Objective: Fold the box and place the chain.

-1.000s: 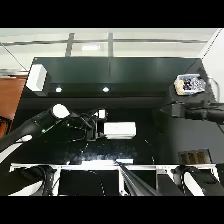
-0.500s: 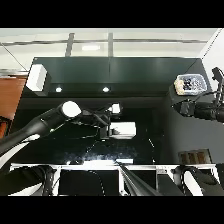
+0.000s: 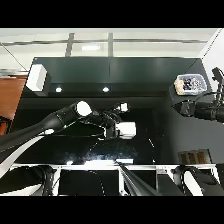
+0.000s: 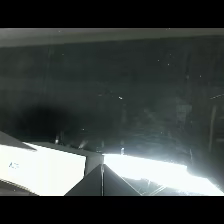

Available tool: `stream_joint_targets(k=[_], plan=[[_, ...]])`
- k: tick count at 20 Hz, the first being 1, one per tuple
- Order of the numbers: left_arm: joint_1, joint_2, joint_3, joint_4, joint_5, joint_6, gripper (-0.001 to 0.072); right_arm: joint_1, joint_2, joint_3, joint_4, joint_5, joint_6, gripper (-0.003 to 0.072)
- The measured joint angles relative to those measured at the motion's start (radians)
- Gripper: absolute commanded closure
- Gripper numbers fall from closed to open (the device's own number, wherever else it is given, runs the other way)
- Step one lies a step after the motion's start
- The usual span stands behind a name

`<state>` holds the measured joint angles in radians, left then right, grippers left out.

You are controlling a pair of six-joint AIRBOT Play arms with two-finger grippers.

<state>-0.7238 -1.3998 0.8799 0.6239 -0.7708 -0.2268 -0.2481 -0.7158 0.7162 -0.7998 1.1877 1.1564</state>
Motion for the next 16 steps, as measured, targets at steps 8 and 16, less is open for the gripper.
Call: stream_joint_targets(k=[8,16], plan=[[-0.009,-0.007,0.002,0.028,-0.033,-0.016,-0.0006,0.000,0.000,0.000,-0.008,-0.005,-0.001,0.0670],[-0.054,-0.029,0.002,0.154,0.012,-0.016,-0.0005,0.000,0.000,0.000,-0.019,-0.008,-0.001,0.0670]])
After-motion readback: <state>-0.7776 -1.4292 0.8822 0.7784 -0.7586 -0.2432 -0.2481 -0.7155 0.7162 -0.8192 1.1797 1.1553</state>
